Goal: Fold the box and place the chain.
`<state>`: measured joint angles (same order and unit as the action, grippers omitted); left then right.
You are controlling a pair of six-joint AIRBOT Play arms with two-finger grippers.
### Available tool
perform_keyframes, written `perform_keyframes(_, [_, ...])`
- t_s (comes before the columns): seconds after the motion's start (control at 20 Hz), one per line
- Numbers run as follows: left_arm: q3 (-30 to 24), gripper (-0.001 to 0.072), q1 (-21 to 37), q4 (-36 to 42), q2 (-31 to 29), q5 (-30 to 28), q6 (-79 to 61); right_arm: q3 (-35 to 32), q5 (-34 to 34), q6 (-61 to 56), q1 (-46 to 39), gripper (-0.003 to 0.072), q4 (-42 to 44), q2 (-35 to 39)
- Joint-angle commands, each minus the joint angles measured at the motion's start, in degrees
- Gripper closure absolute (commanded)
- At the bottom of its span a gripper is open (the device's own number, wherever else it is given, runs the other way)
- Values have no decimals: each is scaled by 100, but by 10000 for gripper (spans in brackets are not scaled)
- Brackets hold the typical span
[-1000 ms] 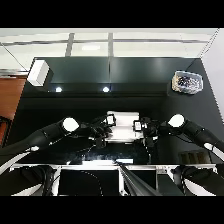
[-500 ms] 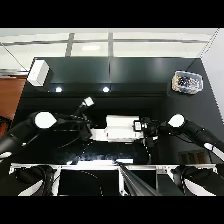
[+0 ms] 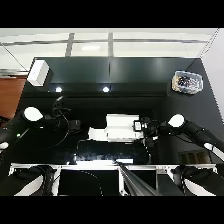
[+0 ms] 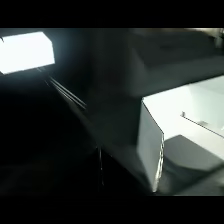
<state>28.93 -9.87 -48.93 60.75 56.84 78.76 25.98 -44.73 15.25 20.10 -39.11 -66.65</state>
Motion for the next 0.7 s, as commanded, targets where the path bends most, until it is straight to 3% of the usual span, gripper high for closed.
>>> perform_keyframes(0.0, [-166,681,103,1543,824,168,-439,2,-4,-2,2,495,7,-2])
perform_keyframes(0.2, [-164,682,-188,1947,1502,-85,-693,2,-4,-2,2,495,7,-2])
perform_keyframes(0.45, [-164,681,-348,2190,1545,39,-1222,2,-2,-2,2,495,9,-2])
perform_keyframes(0.65, [-164,681,-426,2841,1550,216,-2166,2,-2,-2,2,495,7,-2])
